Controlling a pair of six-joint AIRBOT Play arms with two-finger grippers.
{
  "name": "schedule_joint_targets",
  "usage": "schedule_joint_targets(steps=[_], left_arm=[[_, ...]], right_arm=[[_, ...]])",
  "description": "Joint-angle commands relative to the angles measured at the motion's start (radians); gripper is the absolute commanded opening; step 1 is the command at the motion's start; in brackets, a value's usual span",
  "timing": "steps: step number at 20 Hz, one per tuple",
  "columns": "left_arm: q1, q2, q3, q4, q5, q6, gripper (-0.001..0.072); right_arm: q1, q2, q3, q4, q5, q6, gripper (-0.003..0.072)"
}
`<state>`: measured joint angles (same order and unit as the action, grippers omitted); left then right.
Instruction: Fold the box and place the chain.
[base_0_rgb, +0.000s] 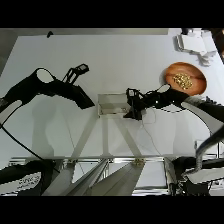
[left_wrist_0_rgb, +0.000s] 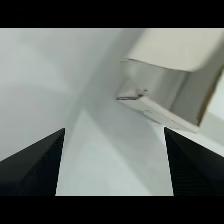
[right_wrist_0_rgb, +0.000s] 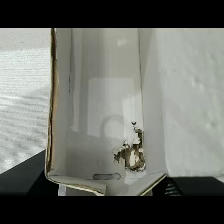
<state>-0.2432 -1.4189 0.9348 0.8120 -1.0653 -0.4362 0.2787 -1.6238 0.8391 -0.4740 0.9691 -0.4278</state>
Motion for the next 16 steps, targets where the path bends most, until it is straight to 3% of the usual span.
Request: schedule_joint_targets(steps=[1, 5, 11, 16], left_arm=[[0.005, -0.051, -0.054, -0.13, -0.031, 0.462, 0.0698], [0.005, -0.055, -0.087, -0.132, -0.016, 0.589, 0.0698], [0.005, -0.055, -0.156, -0.277, -0.009, 0.909, 0.0696], [0.005, -0.056, -0.167, -0.351, 0.018, 0.928, 0.0697]], right_arm=[[0.001, 0.0, 0.001, 0.001, 0.0, 0.0, 0.0506], [0.0, 0.0, 0.001, 0.001, 0.0, 0.0, 0.0506], [0.0, 0.0, 0.001, 0.001, 0.0, 0.0, 0.0506], [0.0, 0.0, 0.001, 0.0, 0.0, 0.0, 0.0506]])
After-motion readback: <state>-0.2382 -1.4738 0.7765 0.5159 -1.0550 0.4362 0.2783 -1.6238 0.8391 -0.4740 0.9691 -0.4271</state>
